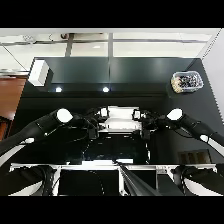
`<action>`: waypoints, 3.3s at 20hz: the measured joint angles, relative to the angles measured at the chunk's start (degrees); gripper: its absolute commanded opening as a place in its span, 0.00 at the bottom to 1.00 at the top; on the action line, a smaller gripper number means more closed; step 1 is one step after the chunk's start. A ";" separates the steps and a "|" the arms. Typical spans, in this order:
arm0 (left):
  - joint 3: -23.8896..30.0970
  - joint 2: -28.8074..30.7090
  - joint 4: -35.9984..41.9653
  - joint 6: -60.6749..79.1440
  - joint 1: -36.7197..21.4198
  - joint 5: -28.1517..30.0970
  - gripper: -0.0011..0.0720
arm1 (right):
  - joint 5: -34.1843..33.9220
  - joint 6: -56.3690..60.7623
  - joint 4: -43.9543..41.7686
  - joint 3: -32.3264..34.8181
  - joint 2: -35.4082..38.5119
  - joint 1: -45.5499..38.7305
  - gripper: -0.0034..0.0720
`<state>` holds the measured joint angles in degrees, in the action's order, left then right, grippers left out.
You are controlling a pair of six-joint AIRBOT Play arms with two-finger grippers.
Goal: Fold the box and place the chain.
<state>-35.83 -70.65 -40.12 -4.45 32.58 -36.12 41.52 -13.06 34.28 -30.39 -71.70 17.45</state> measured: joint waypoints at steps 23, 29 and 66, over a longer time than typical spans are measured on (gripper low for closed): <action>-0.02 -5.29 15.37 7.52 2.69 2.32 0.53 | 0.04 -0.04 0.09 0.00 0.00 0.00 0.12; -0.04 -5.35 15.47 7.69 2.73 2.91 0.35 | 0.04 0.02 0.00 0.00 0.00 0.00 0.12; 0.02 -10.01 5.99 -63.87 -18.36 -20.68 0.09 | 0.00 0.02 0.02 -0.02 0.00 0.00 0.12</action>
<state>-35.81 -80.66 -34.13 -68.31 14.22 -56.80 41.52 -13.04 34.30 -30.41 -71.70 17.45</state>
